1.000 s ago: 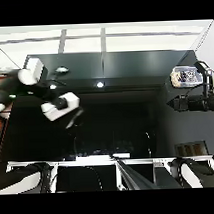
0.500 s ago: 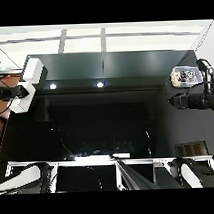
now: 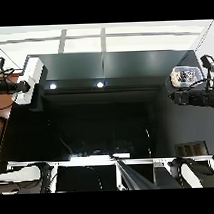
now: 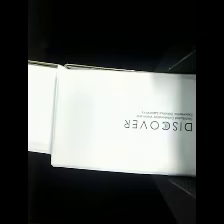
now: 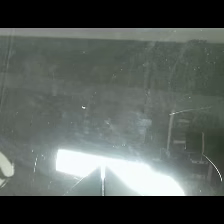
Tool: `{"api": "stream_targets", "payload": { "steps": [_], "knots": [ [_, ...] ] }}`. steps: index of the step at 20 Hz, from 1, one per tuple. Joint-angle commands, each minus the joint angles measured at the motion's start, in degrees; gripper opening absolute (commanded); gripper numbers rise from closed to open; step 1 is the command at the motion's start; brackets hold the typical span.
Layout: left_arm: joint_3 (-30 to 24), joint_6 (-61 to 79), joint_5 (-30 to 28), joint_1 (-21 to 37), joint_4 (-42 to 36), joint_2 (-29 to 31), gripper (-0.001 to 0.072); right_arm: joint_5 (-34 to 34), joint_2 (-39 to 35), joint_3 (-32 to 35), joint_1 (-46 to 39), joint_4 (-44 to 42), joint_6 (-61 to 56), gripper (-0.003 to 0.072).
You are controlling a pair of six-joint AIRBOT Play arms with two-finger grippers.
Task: Fold the box and place the chain.
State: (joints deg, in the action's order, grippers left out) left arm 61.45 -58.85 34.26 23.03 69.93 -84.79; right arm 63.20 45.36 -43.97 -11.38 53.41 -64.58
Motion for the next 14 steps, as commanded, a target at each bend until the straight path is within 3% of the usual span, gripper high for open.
{"api": "stream_targets", "payload": {
  "steps": [1,4,7,8,9,10,12,14],
  "knots": [
    [3.52,0.22,-2.93,-1.14,-1.38,-2.01,0.0709,-0.28,0.04,-0.04,0.07,-0.02,-0.37,0.0018],
    [8.46,0.11,0.96,-1.11,-1.22,1.51,0.0709,2.73,0.04,-0.07,0.07,0.0,-0.35,0.0018],
    [13.53,-0.68,9.25,-1.51,-2.03,6.97,0.0707,7.61,0.02,-0.17,0.07,-0.02,-0.35,0.0018],
    [14.51,-3.19,12.59,-1.75,-2.95,8.94,0.0637,8.96,-0.09,-0.31,0.07,-0.04,-0.35,0.0018],
    [14.73,-6.14,15.98,-1.84,-4.55,11.04,0.0359,9.62,-0.46,-0.35,0.07,-0.2,-0.35,0.0017],
    [14.64,-7.67,20.52,-2.05,-6.25,13.14,0.0019,9.62,-1.33,-0.35,0.09,-0.39,-0.35,0.0018],
    [12.39,-7.58,25.4,-4.22,-9.73,17.42,0.0026,7.41,-4.09,-0.26,0.11,-0.48,2.16,0.0018],
    [5.64,-7.17,23.76,-8.98,-9.79,23.87,0.0026,1.07,-8.24,1.44,0.09,-0.46,6.71,0.0017]
  ]
}}
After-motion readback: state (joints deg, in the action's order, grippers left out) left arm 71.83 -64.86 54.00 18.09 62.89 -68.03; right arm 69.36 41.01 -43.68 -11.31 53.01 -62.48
